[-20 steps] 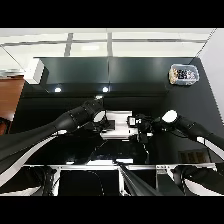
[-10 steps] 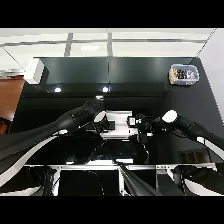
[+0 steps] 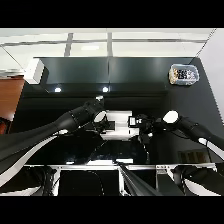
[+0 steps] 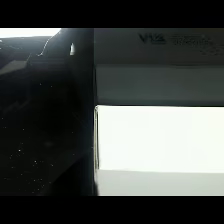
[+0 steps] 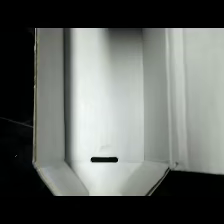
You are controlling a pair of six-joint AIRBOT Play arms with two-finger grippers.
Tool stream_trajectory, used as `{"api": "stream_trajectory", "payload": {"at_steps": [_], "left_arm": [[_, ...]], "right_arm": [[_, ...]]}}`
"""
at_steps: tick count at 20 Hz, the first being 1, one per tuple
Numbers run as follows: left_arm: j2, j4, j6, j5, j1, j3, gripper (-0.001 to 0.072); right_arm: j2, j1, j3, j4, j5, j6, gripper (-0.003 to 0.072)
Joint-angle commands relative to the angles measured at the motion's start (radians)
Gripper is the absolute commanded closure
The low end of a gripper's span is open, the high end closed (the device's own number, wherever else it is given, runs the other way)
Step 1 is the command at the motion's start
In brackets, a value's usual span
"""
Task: Fold the box and place the chain.
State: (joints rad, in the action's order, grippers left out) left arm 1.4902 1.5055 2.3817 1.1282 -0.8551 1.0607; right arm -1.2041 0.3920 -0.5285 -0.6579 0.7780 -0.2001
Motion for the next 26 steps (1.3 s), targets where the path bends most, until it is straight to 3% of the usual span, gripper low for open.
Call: {"api": "stream_trajectory", "payload": {"at_steps": [1,4,5,6,8,15,20,22,23,24,25,26], "left_arm": [[0.0,0.0,-0.027,0.01,0.001,0.0,0.0685],[0.0,0.0,-0.026,0.009,0.0,0.0,0.0684],[0.0,0.0,-0.026,0.008,0.0,0.0,0.0684],[0.0,0.0,-0.026,0.008,0.0,0.0,0.0683],[0.0,0.0,-0.026,0.008,0.0,0.0,0.0684],[0.0,0.0,-0.026,0.008,0.0,0.0,0.0684],[0.0,0.0,-0.026,0.006,0.0,0.0,0.0684],[0.0,0.0,-0.026,0.006,0.0,0.0,0.0684],[0.0,0.0,-0.026,0.006,0.001,0.0,0.0684],[0.0,0.0,-0.026,0.006,0.001,0.0,0.0684],[0.0,0.0,-0.026,0.006,0.001,0.0,0.0684],[0.0,0.0,-0.026,0.006,0.001,0.0,0.0683]], "right_arm": [[0.066,0.0,-0.001,-0.062,0.031,0.025,0.0067],[0.095,0.001,-0.001,-0.061,0.033,0.025,0.0068],[0.095,0.001,-0.001,-0.061,0.038,0.024,0.0123],[0.095,0.001,-0.001,-0.06,0.049,0.025,0.0289],[0.095,0.001,-0.001,-0.055,0.068,0.025,0.0458],[0.046,0.052,0.007,0.158,-0.014,0.047,0.0457],[0.043,0.063,0.007,0.13,-0.069,0.128,0.0455],[0.043,0.063,0.007,0.114,-0.07,0.152,0.0307],[0.043,0.063,0.007,0.114,-0.068,0.152,0.036],[0.043,0.063,0.007,0.115,-0.064,0.155,0.0487],[0.043,0.064,0.007,0.116,-0.066,0.161,0.0336],[0.043,0.063,0.007,0.114,-0.064,0.163,0.0255]]}}
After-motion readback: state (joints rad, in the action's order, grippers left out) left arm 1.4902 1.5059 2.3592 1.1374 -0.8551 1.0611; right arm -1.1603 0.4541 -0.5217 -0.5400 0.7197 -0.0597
